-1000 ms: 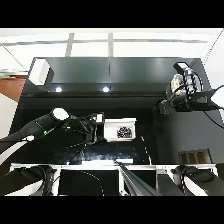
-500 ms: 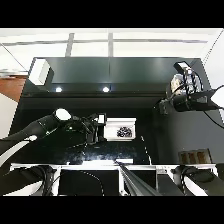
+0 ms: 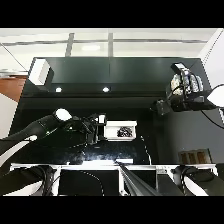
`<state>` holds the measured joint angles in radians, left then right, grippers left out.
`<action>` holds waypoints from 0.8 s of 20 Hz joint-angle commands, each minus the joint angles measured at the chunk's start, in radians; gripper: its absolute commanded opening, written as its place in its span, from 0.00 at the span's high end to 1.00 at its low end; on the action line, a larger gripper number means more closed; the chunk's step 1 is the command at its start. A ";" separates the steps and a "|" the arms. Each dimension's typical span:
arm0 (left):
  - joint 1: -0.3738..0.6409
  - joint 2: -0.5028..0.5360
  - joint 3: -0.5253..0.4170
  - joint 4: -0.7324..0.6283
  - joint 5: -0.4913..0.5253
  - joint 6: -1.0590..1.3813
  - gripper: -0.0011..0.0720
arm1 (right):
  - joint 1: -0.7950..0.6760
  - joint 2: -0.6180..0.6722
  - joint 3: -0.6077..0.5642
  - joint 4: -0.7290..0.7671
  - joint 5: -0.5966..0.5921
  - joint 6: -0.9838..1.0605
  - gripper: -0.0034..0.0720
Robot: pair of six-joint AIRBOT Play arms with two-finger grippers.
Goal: Fold the box and place the chain.
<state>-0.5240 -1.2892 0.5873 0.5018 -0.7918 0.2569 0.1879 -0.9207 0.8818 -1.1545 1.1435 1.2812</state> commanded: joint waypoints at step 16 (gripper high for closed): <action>-0.001 -0.001 0.001 0.002 0.003 0.000 0.36 | 0.158 -0.242 -0.016 0.335 0.094 -0.893 0.02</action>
<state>-0.5240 -1.2892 0.5877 0.5037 -0.7883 0.2569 0.3294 -1.1553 0.8696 -0.7944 1.1820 0.4374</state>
